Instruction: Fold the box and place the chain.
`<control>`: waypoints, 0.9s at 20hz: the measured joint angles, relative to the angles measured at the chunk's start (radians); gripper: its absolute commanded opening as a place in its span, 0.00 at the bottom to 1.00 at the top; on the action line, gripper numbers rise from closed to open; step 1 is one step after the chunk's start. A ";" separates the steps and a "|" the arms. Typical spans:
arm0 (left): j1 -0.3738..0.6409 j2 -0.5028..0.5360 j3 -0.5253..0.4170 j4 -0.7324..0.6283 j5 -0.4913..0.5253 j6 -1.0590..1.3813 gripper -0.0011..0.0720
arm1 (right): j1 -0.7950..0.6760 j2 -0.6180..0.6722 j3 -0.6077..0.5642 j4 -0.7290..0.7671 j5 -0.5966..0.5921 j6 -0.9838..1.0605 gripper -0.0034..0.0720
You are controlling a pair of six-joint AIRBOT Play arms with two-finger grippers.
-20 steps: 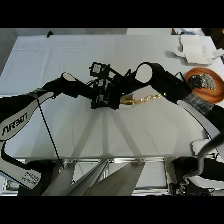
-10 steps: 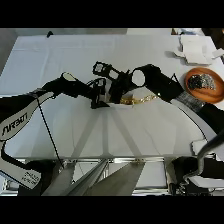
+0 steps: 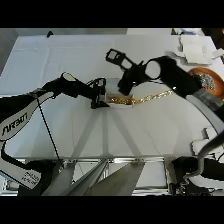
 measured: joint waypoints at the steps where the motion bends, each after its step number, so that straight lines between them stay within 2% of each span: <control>1: 0.000 0.000 0.000 0.000 0.000 0.000 0.33 | -0.042 0.017 0.000 -0.003 0.031 -0.033 0.53; 2: 0.000 0.000 0.000 0.000 0.000 0.000 0.33 | -0.089 0.028 0.000 -0.002 0.065 -0.071 0.59; 6: 0.000 0.000 0.000 0.000 0.000 0.000 0.33 | -0.261 0.022 -0.008 -0.003 0.179 -0.239 0.60; 10: 0.000 0.000 0.000 0.000 0.000 0.000 0.33 | -0.387 -0.032 -0.033 -0.022 0.227 -0.406 0.60; 13: 0.000 0.000 0.000 0.000 0.000 0.000 0.33 | -0.442 -0.101 -0.040 -0.030 0.239 -0.536 0.63; 18: 0.000 0.000 0.000 0.000 0.000 0.000 0.33 | -0.470 -0.198 -0.043 -0.054 0.244 -0.687 0.63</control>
